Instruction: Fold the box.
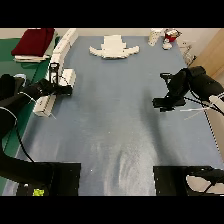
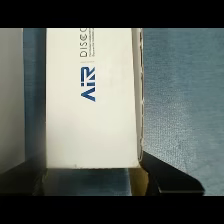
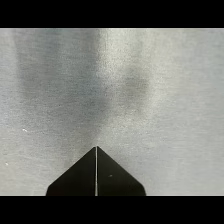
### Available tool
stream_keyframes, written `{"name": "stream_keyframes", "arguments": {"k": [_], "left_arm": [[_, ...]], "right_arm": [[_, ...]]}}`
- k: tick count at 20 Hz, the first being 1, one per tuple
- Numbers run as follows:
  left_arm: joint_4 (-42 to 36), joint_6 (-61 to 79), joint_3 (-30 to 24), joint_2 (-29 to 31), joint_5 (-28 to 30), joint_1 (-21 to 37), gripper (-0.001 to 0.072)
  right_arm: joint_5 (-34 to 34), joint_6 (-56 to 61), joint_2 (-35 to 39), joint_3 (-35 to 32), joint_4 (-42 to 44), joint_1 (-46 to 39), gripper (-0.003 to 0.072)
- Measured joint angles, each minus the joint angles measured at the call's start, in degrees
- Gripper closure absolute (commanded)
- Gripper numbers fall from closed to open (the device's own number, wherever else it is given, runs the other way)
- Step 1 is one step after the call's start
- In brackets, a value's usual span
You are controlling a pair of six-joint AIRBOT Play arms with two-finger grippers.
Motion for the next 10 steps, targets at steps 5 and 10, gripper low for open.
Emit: {"name": "stream_keyframes", "arguments": {"k": [5, 10], "left_arm": [[-0.02, 1.27, 0.24, -0.26, -0.52, 0.0, 0.0264], [-0.07, 1.53, 0.24, -0.39, -1.14, 0.0, 0.0264]], "right_arm": [[0.0, 0.0, 0.0, 0.0, 0.0, 0.0, 0.068], [0.0, 0.0, 0.0, 0.0, 0.0, 0.0, 0.068]]}}
